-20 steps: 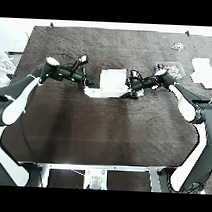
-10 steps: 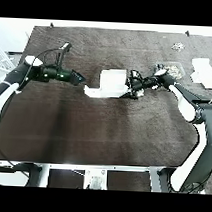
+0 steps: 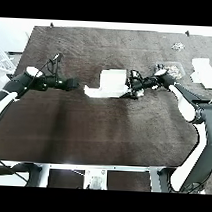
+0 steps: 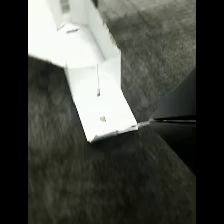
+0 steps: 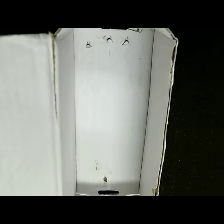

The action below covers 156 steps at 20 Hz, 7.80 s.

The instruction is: Fold the box and place the chain.

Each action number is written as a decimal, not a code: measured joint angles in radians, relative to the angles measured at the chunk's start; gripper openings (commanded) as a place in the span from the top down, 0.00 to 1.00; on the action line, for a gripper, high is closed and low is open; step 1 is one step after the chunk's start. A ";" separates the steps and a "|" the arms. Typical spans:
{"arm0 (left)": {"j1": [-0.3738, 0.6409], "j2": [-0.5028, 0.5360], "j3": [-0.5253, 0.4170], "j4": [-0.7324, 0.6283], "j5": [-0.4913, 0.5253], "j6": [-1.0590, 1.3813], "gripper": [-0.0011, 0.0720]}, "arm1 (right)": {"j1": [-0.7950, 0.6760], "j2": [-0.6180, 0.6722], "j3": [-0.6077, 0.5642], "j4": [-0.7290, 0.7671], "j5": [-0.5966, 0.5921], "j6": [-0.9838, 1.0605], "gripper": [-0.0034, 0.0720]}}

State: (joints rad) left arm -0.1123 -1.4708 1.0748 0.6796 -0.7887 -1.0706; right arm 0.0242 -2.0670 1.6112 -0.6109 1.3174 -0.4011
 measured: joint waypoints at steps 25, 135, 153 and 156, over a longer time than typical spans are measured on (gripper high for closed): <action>-0.077 -0.351 0.157 -0.243 -0.034 0.055 0.96 | 0.000 0.000 0.000 0.000 0.000 0.000 0.19; -0.349 -0.436 0.677 0.536 -0.259 -0.723 0.23 | 0.000 0.000 0.000 0.000 0.000 0.000 0.19; -0.403 -0.610 0.971 0.701 -0.544 -0.803 0.23 | 0.000 0.000 0.000 0.001 0.000 0.000 0.19; -0.410 -0.621 0.980 0.719 -0.559 -0.805 0.23 | 0.000 0.000 0.000 0.000 0.000 0.000 0.19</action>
State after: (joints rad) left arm -0.5220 -2.0914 2.0552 1.3987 -1.3479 -1.8751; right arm 0.0246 -2.0670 1.6112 -0.6106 1.3178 -0.4011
